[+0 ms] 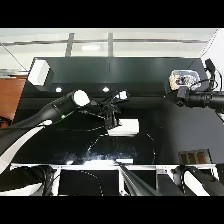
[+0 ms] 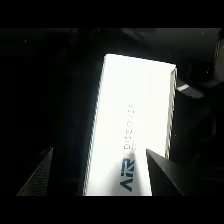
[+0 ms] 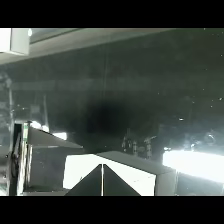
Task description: Fold the box and place the chain.
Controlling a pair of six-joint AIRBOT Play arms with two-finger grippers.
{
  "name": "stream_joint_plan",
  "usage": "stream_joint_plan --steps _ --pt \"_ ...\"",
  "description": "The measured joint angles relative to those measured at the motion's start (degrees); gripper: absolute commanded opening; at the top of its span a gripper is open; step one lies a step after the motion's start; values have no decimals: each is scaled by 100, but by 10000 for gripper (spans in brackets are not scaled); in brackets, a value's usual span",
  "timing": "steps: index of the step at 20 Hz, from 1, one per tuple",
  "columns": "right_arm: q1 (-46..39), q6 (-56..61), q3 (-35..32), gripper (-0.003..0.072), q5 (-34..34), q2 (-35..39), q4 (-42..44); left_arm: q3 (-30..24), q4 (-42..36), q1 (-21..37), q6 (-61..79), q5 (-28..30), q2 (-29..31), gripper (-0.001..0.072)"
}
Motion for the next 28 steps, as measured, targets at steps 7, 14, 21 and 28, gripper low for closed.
stream_joint_plan --steps 7,14,21,28 --pt "-798 -81 0 18 35 4 -4 188 -26 -37 87 -474 -354 708" --pt "-1047 -197 0 18 175 7 -13 208 -83 -118 109 -577 -402 709" --pt "-1073 -240 0 18 186 7 -11 208 11 -269 109 -437 -455 709" --pt "-1075 -249 0 18 188 7 -11 208 315 -431 114 -275 -544 709"
